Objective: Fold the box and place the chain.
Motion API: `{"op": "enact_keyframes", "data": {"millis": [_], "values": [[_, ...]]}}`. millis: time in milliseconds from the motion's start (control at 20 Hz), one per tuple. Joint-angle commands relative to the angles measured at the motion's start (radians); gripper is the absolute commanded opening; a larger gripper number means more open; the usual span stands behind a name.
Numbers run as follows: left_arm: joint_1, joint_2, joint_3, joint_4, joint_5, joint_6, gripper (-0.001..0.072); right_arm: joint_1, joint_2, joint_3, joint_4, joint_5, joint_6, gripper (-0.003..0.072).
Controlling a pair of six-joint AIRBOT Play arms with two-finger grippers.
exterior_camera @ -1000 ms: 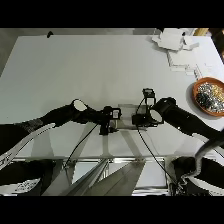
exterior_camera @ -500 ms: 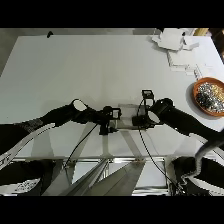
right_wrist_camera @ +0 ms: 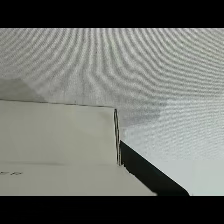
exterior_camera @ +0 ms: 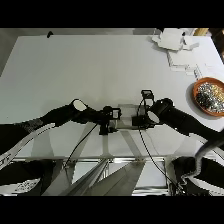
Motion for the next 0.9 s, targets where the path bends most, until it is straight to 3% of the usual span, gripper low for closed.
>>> {"op": "enact_keyframes", "data": {"millis": [0,850], "values": [[0.000,0.000,0.000,0.000,0.002,0.000,0.0254,0.000,0.001,0.001,-0.002,0.005,0.002,0.0210],[0.000,0.000,0.000,0.000,0.002,0.000,0.0254,0.000,0.035,0.000,-0.054,0.023,0.003,0.0224]]}}
